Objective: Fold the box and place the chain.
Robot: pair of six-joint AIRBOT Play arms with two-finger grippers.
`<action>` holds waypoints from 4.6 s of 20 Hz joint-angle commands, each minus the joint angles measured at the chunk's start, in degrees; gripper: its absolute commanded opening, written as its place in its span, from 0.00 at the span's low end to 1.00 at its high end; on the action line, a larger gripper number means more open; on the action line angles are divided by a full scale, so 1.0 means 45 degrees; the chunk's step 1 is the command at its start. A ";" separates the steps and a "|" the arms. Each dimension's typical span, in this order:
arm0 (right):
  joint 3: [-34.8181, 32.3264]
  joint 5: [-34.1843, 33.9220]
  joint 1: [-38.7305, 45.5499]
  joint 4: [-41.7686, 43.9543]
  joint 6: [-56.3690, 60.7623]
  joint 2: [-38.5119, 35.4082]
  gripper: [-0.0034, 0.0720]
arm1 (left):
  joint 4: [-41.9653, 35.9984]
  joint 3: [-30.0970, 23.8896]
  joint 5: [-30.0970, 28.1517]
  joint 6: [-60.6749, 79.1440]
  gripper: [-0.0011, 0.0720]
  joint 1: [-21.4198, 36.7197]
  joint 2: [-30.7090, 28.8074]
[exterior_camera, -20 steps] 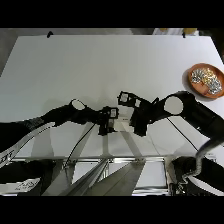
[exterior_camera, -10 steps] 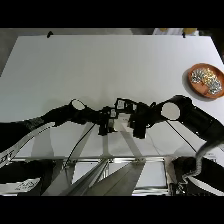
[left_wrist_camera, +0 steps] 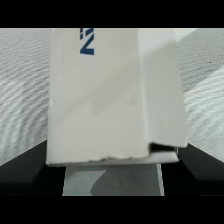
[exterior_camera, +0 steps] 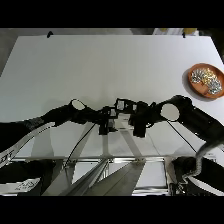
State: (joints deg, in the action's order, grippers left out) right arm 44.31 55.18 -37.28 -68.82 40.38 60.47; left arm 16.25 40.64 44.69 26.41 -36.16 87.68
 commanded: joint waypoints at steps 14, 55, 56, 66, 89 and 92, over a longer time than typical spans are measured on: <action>-0.0724 -0.1326 -0.0010 -0.0044 0.0500 -0.0223 0.19 | 0.0015 0.0005 0.0029 0.0034 0.30 0.0000 0.0000; -0.1195 -0.0840 -0.0010 0.0986 0.0583 -0.0311 0.09 | 0.0015 0.0005 0.0029 0.0034 0.30 0.0000 0.0000; -0.1195 -0.0772 -0.0010 0.0981 0.0583 -0.0121 0.09 | 0.0015 0.0005 0.0029 0.0034 0.30 0.0000 0.0000; -0.1200 -0.0578 -0.0010 0.0976 0.0588 0.0568 0.09 | 0.0015 0.0005 0.0029 0.0034 0.30 0.0000 0.0000; 0.0452 0.5280 0.9136 -0.4532 1.0001 -0.0117 0.07 | 0.0015 0.0005 0.0029 0.0034 0.30 0.0000 0.0000; -0.0335 0.5173 0.9394 -0.4415 1.0044 -0.0117 0.07 | -0.0034 0.0005 0.0058 0.0039 0.30 -0.0005 0.0000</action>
State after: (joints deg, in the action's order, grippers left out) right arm 45.21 76.01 1.17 -89.06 81.95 59.70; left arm 16.27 40.62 44.82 26.55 -36.23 87.70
